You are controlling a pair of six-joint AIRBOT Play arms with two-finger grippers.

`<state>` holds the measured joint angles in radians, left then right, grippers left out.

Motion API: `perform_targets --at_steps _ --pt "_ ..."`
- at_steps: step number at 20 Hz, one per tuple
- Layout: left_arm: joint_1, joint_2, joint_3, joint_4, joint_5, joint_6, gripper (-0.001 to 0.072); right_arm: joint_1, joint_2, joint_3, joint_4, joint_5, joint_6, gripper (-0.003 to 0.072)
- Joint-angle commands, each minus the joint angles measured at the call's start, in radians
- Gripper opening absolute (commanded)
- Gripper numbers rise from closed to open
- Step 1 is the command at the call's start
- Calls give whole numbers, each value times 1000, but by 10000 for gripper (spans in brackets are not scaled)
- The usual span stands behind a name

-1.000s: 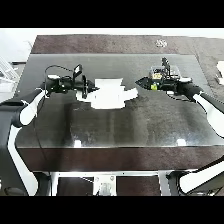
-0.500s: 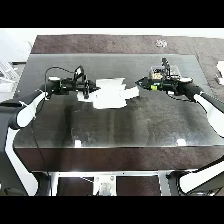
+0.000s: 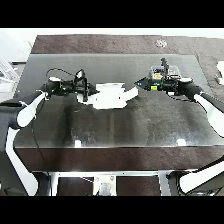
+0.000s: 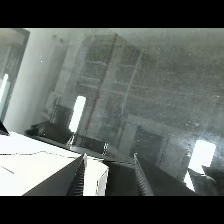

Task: Fold the box and place the chain.

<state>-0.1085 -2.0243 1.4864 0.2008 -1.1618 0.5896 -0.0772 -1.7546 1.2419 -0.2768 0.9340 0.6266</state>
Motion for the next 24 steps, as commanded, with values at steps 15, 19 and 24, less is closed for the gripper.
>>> perform_targets --at_steps 15,19,24 --pt "45 -35 0 -41 -85 60 16 -5 12 1 216 10 -194 430" --pt "41 -40 0 -16 -64 65 16 -5 12 1 217 36 -194 429" --pt "41 -41 0 -2 -60 66 16 -5 12 1 217 35 -194 429"
